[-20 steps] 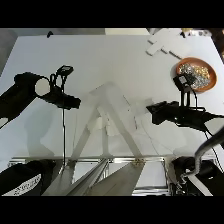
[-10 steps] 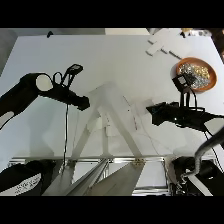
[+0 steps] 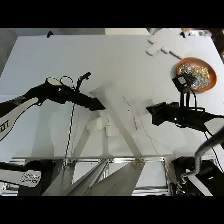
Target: Fold the box and place the chain.
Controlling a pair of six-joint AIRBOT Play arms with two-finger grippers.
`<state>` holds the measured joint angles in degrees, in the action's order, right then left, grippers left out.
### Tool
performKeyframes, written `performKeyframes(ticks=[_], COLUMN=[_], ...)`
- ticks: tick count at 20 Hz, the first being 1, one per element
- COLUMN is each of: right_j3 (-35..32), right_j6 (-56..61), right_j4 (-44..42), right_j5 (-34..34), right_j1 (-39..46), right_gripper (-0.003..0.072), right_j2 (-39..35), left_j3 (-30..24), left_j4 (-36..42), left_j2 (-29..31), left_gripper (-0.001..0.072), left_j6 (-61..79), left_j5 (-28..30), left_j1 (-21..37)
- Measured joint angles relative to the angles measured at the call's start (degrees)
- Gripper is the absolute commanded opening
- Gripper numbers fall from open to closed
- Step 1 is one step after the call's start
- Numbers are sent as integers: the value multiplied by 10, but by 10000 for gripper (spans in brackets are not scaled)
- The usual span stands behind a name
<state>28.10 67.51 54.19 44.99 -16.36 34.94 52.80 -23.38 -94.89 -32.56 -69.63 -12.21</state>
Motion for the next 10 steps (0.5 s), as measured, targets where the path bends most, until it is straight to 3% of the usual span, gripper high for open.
performKeyframes(ticks=[4, 7, 9, 10], right_j3=[0, 0, 0, 0], right_j6=[0, 0, 0, 0], right_j4=[0, 0, 0, 0], right_j5=[0, 0, 0, 0], right_j1=[0, 0, 0, 0], right_gripper=[17, 17, 17, 17], right_j2=[0, 0, 0, 0], left_j3=[0, 0, 0, 0], left_j4=[90, 118, 120, 121], left_j2=[-38, -57, -64, -66], left_gripper=[671, 478, 262, 253], left_j6=[94, 130, 142, 146], left_j5=[-22, -53, -69, -78], left_j1=[0, -4, -6, -6])
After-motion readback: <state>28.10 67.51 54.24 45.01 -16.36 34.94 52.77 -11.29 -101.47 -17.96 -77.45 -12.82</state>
